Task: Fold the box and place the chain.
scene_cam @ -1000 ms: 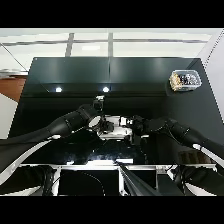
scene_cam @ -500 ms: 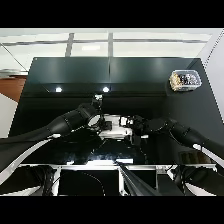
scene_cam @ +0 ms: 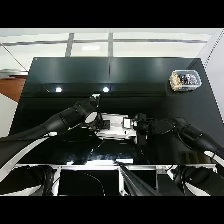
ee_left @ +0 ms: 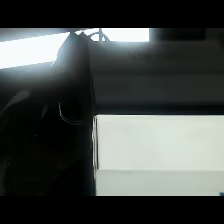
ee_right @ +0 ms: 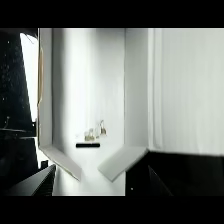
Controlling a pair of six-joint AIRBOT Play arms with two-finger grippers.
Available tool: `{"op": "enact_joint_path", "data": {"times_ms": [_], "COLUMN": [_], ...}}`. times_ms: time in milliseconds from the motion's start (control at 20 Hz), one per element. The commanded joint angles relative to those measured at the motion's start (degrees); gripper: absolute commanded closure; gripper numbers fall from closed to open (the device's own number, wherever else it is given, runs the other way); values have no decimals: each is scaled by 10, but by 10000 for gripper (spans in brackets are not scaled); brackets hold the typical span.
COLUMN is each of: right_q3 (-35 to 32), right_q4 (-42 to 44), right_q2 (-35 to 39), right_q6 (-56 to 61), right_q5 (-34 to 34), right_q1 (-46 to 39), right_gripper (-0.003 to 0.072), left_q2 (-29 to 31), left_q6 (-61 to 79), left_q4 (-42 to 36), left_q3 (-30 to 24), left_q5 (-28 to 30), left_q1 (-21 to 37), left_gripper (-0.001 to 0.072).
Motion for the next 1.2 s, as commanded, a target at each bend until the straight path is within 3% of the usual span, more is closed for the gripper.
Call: {"op": "enact_joint_path", "data": {"times_ms": [0,200,400,450,550,600,650,850,900,1150], "right_q3": [0,0,0,0,0,0,0,0,0,0], "right_q4": [-25,4,12,15,38,42,45,72,74,91], "right_q2": [19,12,-5,-6,-14,-18,-20,-20,-20,-23], "right_q6": [17,14,10,11,12,15,15,15,15,15], "right_q5": [-21,-10,2,8,9,14,19,17,18,28], "right_q1": [-3,-2,18,21,22,22,22,24,27,27], "right_gripper": [-16,-17,-13,113,157,215,369,392,509,557], "left_q2": [3,2,2,2,2,2,2,2,2,2], "left_q6": [-7,-29,-29,-29,-29,-29,-29,-29,-29,-29], "left_q4": [11,-5,-5,-5,-5,-5,-5,-6,-6,-6], "left_q3": [-6,-33,-36,-36,-36,-36,-36,-36,-36,-36], "left_q5": [-14,27,30,30,30,30,30,29,29,29], "left_q1": [6,6,6,6,6,6,6,6,6,6], "left_gripper": [678,678,678,678,678,678,678,678,678,677]}}
